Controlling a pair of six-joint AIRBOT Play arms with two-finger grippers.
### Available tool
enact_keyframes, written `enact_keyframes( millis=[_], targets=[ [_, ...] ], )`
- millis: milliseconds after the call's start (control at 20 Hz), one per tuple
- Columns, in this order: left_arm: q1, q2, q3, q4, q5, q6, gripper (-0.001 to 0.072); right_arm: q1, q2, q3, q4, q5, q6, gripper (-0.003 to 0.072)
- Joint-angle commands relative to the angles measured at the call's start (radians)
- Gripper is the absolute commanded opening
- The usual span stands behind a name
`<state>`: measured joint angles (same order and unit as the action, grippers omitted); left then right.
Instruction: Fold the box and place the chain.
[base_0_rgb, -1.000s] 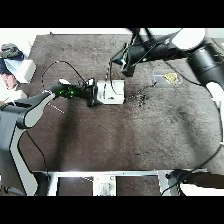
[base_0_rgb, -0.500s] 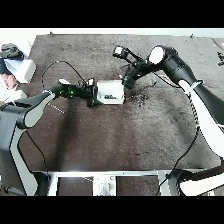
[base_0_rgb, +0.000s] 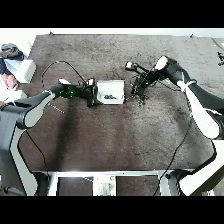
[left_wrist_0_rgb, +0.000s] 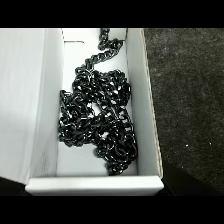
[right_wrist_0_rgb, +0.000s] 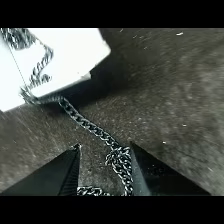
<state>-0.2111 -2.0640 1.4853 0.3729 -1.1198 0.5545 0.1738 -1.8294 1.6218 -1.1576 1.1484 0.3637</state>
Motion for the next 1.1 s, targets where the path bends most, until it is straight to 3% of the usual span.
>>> enact_keyframes(
  millis=[0, 300, 550, 600, 700, 850, 1050],
  targets=[
    [0.001, 0.0, 0.0, 0.0, 0.0, 0.0, 0.0397, -0.01, -0.062, 0.001, 0.036, 0.003, -0.143, 0.0339],
    [0.001, 0.0, 0.0, 0.0, 0.0, 0.0, 0.0397, -0.011, -0.107, 0.001, 0.04, -0.061, -0.229, 0.0338],
    [0.001, 0.0, 0.0, 0.0, 0.0, 0.0, 0.0397, -0.011, -0.136, 0.0, 0.015, 0.031, -0.229, 0.0333],
    [0.001, 0.0, 0.0, 0.0, 0.0, 0.0, 0.0397, -0.011, -0.136, 0.0, 0.012, 0.021, -0.224, 0.0176],
    [0.001, 0.0, 0.0, 0.0, 0.0, 0.0, 0.0397, -0.011, -0.132, 0.001, 0.012, 0.008, -0.206, 0.0017],
    [0.001, 0.0, 0.0, 0.0, 0.0, 0.0, 0.0397, -0.011, -0.075, 0.011, 0.013, 0.039, -0.131, 0.0017],
    [0.001, 0.0, 0.0, 0.0, 0.0, 0.0, 0.0397, -0.011, 0.107, 0.018, 0.061, 0.014, -0.101, 0.0016]
  ],
)
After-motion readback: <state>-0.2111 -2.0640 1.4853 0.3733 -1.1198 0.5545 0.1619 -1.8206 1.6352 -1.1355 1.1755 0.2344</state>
